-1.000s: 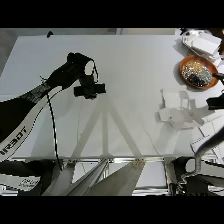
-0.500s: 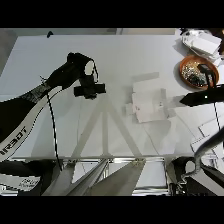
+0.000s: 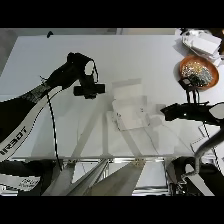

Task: Fold the box and place the chain.

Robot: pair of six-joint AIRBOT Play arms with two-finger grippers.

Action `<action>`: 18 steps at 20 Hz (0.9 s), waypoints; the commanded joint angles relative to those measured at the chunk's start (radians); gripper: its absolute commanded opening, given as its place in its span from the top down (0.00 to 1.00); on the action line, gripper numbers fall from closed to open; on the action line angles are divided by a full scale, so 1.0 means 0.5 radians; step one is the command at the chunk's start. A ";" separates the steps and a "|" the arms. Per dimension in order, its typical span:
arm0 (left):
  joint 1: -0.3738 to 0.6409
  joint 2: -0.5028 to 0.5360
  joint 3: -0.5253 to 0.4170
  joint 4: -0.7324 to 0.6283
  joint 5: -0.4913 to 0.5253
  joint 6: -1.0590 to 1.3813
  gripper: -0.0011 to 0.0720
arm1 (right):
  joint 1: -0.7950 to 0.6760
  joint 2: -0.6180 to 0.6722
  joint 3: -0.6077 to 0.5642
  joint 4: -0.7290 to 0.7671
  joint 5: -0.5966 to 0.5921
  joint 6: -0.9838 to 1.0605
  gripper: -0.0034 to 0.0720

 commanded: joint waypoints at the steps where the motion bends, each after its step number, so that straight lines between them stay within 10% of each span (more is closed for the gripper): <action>1: -0.021 0.005 -0.002 0.336 -0.158 0.185 0.97 | 0.174 0.036 -0.044 0.029 -0.090 0.021 0.95; 5: -0.177 0.263 -0.150 0.981 -0.120 0.329 0.97 | 0.319 0.036 -0.047 0.029 -0.249 0.104 0.95; 9: -0.320 0.679 -0.451 0.463 0.031 0.994 0.97 | 0.377 0.036 -0.047 0.031 -0.258 0.104 0.95; 12: -0.338 0.737 -0.486 0.258 -0.214 0.996 0.97 | 0.377 0.036 -0.047 0.031 -0.255 0.104 0.95; 16: -0.339 0.732 -0.491 0.230 0.073 0.992 0.97 | 0.377 0.035 -0.047 0.030 -0.237 0.105 0.95; 18: -0.330 0.731 -0.492 0.150 0.169 1.285 0.75 | 0.377 0.034 -0.047 0.029 -0.208 0.104 0.95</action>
